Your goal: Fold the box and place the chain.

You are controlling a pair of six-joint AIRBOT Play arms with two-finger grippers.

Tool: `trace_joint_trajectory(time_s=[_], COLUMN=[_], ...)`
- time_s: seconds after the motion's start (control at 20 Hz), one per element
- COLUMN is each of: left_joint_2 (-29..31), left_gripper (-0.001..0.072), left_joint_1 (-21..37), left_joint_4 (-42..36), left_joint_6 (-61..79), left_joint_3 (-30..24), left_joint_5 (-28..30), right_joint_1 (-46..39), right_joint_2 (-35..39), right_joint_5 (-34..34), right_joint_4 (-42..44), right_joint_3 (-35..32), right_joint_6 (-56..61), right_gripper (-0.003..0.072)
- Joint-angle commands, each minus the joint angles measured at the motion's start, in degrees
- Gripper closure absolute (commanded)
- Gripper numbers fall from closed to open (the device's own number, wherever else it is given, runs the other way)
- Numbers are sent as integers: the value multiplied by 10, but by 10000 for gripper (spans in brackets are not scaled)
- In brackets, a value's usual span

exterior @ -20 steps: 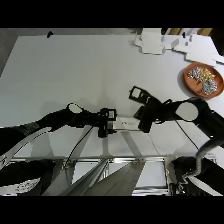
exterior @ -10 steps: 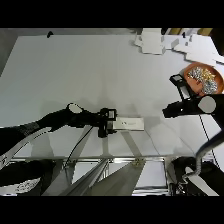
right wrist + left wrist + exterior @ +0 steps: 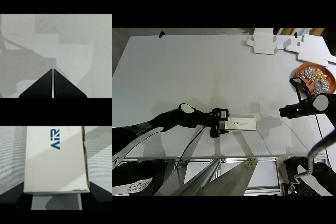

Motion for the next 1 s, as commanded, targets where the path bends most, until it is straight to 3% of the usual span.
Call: trace_joint_trajectory(time_s=[0.0,0.55,0.75,0.95], left_joint_2=[0,4,55,141], left_gripper=[699,696,682,683], left_joint_1=[0,1,9,75], left_joint_4=[0,-2,1,39], left_joint_6=[0,0,-93,-185], left_joint_3=[0,0,0,0], left_joint_5=[0,-18,-13,-10], right_joint_1=[-2,-2,-2,-2], right_joint_2=[-1,-1,-1,-1], right_joint_5=[1,2,2,2], right_joint_4=[2,2,2,2], right_joint_3=[0,0,0,0], right_joint_6=[2,2,2,2], right_gripper=[664,664,664,664])
